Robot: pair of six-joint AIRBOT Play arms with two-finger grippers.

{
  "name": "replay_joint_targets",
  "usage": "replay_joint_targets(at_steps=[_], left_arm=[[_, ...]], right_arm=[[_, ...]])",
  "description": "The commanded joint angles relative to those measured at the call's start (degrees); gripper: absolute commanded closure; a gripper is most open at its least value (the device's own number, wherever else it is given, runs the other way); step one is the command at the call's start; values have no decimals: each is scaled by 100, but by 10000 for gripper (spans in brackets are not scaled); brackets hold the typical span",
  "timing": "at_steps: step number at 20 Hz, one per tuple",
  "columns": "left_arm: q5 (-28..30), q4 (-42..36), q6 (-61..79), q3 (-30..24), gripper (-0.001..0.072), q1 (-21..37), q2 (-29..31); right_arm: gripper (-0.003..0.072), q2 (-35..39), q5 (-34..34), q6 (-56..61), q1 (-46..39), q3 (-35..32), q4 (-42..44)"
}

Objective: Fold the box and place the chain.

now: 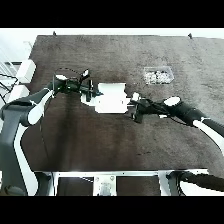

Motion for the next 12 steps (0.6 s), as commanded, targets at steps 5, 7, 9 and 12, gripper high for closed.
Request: replay_joint_targets(at_steps=[5, 7, 9, 12], left_arm=[[2, -4, 0, -2, 690, 2, 4], [4, -4, 0, -2, 690, 2, 4], [4, -4, 0, -2, 690, 2, 4], [4, -4, 0, -2, 690, 2, 4]], right_arm=[[55, -317, -1084, -72, 549, 0, -295], [56, -444, -1224, -72, 568, 52, -140], [55, -533, -1425, -70, 575, 153, 120], [55, -525, -1482, 57, 522, 413, 249]])
